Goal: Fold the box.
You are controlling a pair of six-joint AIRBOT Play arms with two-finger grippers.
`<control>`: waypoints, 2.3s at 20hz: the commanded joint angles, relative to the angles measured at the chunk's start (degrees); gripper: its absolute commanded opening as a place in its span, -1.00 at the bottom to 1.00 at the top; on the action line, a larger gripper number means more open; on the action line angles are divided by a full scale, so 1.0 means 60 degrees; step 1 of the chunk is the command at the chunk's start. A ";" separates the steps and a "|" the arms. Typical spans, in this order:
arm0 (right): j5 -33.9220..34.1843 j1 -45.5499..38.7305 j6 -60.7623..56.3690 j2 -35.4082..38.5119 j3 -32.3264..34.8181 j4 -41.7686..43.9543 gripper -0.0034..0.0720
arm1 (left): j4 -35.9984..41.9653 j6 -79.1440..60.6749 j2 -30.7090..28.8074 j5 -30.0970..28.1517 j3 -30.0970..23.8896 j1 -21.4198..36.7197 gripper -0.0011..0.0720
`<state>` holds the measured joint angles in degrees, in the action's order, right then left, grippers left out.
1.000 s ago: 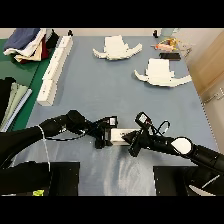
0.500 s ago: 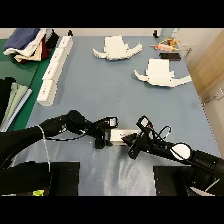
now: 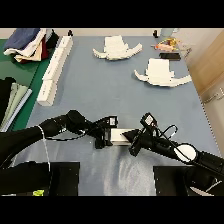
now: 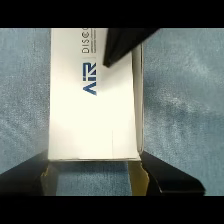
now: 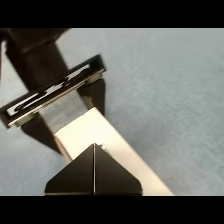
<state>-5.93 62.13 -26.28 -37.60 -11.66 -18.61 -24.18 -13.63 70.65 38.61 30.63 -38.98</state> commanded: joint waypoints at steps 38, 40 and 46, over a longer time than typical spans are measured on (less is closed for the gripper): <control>-0.9442 -0.6175 -1.3715 -0.5880 -0.8062 -1.1901 -0.91 | -0.3566 0.5537 -0.3796 0.0532 -0.0681 0.3016 0.45; -0.9413 -0.6175 -1.3686 -0.5883 -0.8062 -1.1908 -0.91 | -0.4772 0.7311 -0.5115 0.1297 -0.1104 0.4156 0.45; -0.9187 -0.6175 -1.3242 -0.5883 -0.8062 -1.1901 -0.91 | -0.8295 1.0772 -0.8670 0.4011 -0.1515 0.8167 0.45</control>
<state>-61.91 25.06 -107.09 -72.86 -60.01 -90.04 -63.99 41.82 27.24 55.51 22.41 0.01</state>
